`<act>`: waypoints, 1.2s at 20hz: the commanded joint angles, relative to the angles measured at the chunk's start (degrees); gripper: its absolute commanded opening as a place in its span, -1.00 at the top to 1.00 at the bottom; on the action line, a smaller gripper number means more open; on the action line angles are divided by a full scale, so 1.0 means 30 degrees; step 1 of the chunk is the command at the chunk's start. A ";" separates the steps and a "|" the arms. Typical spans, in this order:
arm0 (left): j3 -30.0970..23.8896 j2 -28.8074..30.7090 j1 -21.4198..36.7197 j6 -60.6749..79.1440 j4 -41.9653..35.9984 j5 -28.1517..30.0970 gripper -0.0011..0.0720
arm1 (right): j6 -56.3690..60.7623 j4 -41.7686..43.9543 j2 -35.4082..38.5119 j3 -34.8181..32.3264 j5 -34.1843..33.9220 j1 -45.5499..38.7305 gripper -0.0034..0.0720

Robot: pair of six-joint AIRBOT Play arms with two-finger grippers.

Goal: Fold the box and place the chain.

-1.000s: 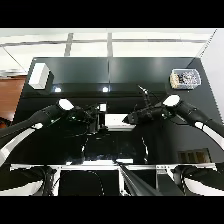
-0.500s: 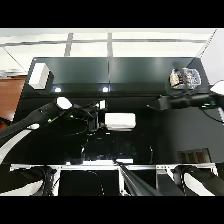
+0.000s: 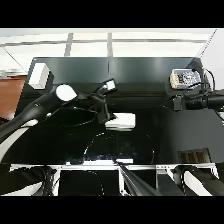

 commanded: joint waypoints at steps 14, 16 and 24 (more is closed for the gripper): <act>0.5166 -0.4852 -0.2288 -0.3424 0.5377 -0.4459 -0.98 | -0.0226 -0.1035 0.0051 0.0022 -0.0816 -0.0109 0.87; 0.5676 -0.5100 -0.2652 -0.4386 0.6710 -0.5115 -0.98 | -0.0219 -0.1035 0.0051 0.0022 -0.0838 -0.0109 0.87; 0.6637 -0.5836 -0.4000 -0.8903 1.1526 -0.5180 -0.13 | -0.0211 -0.1035 0.0051 -0.0022 -0.1078 -0.0109 0.87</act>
